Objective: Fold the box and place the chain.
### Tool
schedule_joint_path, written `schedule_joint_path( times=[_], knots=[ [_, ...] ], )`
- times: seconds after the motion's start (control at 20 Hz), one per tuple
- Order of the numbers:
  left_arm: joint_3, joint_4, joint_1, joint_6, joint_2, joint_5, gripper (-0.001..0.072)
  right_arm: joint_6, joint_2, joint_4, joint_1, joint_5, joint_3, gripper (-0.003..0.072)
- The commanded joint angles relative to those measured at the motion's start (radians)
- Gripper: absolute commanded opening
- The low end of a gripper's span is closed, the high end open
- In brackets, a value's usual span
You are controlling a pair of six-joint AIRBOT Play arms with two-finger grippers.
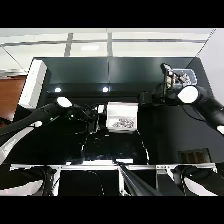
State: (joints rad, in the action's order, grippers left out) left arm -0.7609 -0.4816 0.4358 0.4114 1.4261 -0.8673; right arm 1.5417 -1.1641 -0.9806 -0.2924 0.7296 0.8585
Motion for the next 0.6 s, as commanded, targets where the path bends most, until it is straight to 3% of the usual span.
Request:
schedule_joint_path(
  times=[0.0,0.1,0.35,0.55],
  knots=[
    [0.000,0.000,0.000,-0.001,0.001,0.000,0.0460,-0.140,-0.080,0.115,-0.011,-0.058,0.000,0.0596],
    [0.000,0.000,0.000,-0.001,0.001,0.000,0.0460,-0.291,-0.077,0.115,-0.011,0.032,0.012,0.0594],
    [0.000,0.000,0.000,-0.001,0.001,0.000,0.0461,-0.822,-0.077,0.116,-0.016,0.455,0.085,0.0594],
    [0.000,0.000,0.000,-0.001,0.001,0.000,0.0461,-0.967,-0.079,0.079,-0.085,0.457,0.063,0.0594]
  ],
)
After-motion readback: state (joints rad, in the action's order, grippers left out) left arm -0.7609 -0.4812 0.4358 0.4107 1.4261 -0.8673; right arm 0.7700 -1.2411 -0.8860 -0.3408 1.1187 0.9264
